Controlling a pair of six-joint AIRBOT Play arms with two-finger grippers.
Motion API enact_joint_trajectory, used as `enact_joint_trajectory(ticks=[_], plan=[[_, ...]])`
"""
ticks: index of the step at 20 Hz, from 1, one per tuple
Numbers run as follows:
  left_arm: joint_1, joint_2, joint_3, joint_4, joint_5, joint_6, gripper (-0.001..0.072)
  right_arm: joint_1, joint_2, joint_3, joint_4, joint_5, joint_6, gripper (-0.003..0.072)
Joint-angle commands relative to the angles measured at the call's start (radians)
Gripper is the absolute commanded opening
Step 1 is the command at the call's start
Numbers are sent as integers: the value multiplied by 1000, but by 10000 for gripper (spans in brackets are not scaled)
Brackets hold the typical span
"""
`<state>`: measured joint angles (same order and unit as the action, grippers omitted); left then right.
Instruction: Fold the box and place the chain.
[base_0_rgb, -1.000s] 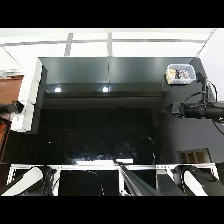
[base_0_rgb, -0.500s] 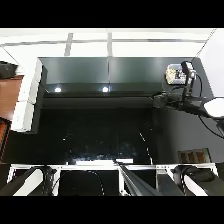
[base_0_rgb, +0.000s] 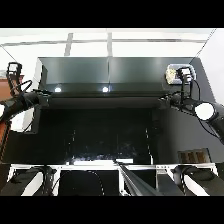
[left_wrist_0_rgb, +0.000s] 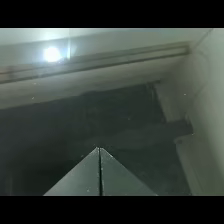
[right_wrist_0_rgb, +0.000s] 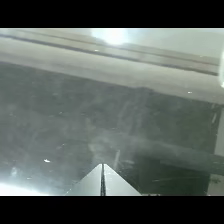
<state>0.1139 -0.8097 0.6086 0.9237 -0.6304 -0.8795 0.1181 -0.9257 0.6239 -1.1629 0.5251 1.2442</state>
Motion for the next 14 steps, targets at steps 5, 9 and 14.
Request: enact_joint_trajectory(ticks=[5, 9, 14], plan=[[11, 154, -36, 44, -35, -45, 29, -12, -6, -5, -23, -14, 9, 14], [11, 154, -36, 44, -34, -45, 29, -12, -6, -5, -23, -14, 9, 13], [11, 154, -36, 44, -32, -45, 30, -12, -6, -5, -23, -14, 9, 14]])
